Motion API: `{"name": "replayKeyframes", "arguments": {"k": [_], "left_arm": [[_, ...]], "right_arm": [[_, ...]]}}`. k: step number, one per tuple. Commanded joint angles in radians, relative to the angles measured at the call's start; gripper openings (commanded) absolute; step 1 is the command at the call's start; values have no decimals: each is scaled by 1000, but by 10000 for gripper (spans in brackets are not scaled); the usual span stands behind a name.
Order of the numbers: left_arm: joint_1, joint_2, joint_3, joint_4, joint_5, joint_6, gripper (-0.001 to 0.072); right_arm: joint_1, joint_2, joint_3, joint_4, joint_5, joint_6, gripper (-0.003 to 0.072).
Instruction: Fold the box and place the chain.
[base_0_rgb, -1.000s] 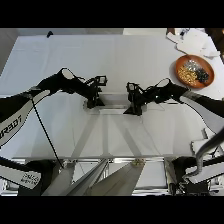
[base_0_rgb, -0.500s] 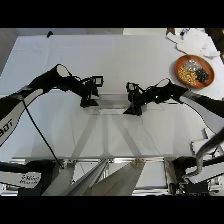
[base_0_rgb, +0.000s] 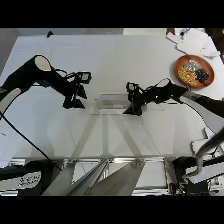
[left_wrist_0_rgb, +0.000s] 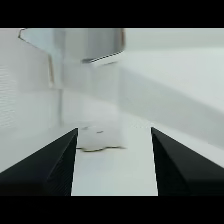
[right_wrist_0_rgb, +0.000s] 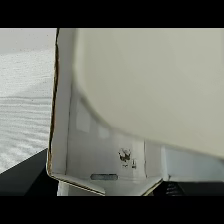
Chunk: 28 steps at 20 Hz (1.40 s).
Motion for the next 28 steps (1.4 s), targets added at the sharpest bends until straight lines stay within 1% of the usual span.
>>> {"name": "replayKeyframes", "arguments": {"k": [1, 3, 4, 5, 6, 7, 8, 9, 10, 11, 12, 14, 16, 17, 19, 21, 23, 25, 28], "left_arm": [[56, 22, 0, -189, -193, -234, 512], [64, 22, 0, -269, -251, -363, 511], [62, 22, 0, -290, -257, -412, 511], [53, 22, 0, -308, -256, -462, 500], [44, 22, 0, -311, -244, -491, 464], [30, 22, -1, -311, -213, -509, 328], [12, 22, -2, -310, -142, -502, 141], [-6, 21, -5, -302, -80, -498, 82], [-29, 17, -5, -284, -34, -468, 79], [-48, 10, -5, -282, -9, -422, 31], [-69, 0, -5, -285, 12, -366, 11], [-106, -33, -5, -289, 69, -349, 11], [-134, -97, -5, -293, 132, -339, 10], [-138, -126, -5, -316, 167, -327, 9], [-137, -165, -5, -431, 227, -272, 8], [-123, -169, -5, -519, 274, -213, 8], [-106, -169, -5, -583, 356, -180, 8], [-94, -170, -5, -586, 447, -183, 9], [-94, -178, -5, -580, 534, -188, 10]], "right_arm": [[1, 0, 0, 0, 0, 0, 457], [1, 0, 0, 0, 0, 0, 457], [1, 0, 0, 0, 0, 0, 457], [1, 0, 0, 0, 0, 0, 457], [1, 0, 0, 0, 0, 0, 457], [1, 0, 0, 0, 0, 0, 457], [1, 0, 0, 0, 0, 0, 457], [1, 0, 0, 0, 0, 0, 457], [1, 0, 0, 0, 0, 0, 457], [1, 0, 0, 0, 0, 0, 457], [1, 0, 0, 0, 0, 0, 457], [1, 0, 0, 0, 0, 0, 457], [1, 0, 0, 0, 0, 0, 457], [1, 0, 0, 0, 0, 0, 457], [1, 0, 0, 0, 0, 0, 457], [1, 0, 0, 0, 0, 0, 457], [1, 0, 0, 0, 0, 0, 457], [1, 0, 0, 0, 0, 0, 457], [1, 0, 0, 0, 0, 0, 457]]}}
